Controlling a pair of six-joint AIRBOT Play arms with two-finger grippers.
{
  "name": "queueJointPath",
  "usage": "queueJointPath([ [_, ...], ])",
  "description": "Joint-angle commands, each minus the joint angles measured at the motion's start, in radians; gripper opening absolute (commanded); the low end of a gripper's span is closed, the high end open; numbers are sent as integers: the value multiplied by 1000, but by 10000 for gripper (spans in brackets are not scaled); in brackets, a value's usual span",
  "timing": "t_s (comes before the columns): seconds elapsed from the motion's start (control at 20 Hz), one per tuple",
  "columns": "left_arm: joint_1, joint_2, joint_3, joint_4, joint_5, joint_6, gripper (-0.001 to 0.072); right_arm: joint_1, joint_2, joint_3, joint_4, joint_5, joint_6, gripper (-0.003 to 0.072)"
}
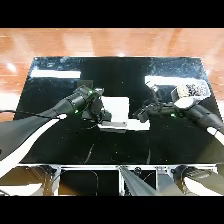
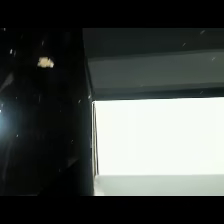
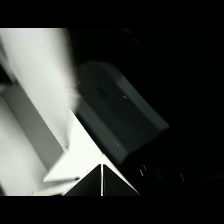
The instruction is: Fold the box and place the chain.
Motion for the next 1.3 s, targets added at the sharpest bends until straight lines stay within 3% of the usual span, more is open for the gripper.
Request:
queueJointPath([
  [0.0,0,0,0,5,-15,-1,21,-147,45,1,-28,171,158,37],
  [0.2,0,-1,0,17,-15,-1,21,-286,48,1,-101,301,349,37],
  [0.35,0,-2,0,24,-11,-8,21,-370,48,-3,-203,307,610,37],
  [0.6,0,-16,0,20,6,-8,21,-373,47,-125,-248,250,684,37],
  [0.9,0,-18,0,20,11,-7,21,-265,-2,-145,-181,143,687,37],
  [1.15,0,-18,0,14,27,-7,21,-90,-74,-139,0,-1,650,38],
  [1.25,0,-18,0,13,29,8,21,-48,-75,-137,126,-3,496,38],
])
